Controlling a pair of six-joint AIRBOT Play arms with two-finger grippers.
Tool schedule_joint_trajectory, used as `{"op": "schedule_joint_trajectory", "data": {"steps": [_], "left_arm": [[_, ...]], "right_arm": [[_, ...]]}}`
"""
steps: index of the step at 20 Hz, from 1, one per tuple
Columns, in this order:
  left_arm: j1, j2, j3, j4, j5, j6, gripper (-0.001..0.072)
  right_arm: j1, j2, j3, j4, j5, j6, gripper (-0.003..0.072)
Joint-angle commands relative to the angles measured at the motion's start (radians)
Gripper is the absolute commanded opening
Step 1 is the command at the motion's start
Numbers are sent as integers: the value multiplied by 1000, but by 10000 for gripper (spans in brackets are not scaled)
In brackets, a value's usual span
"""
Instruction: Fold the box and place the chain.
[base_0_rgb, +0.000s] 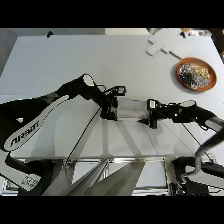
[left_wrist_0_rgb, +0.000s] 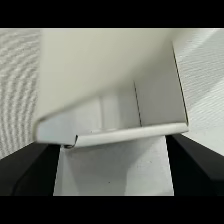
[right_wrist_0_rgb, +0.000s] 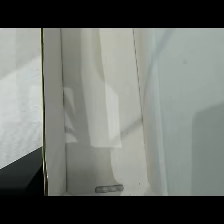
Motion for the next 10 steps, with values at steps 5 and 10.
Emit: {"op": "schedule_joint_trajectory", "data": {"steps": [5,10], "left_arm": [[16,89,-55,17,71,20,715],[58,227,-325,-29,232,331,715]], "right_arm": [[0,0,1,-2,-1,2,456],[0,0,1,-2,-1,2,456]]}}
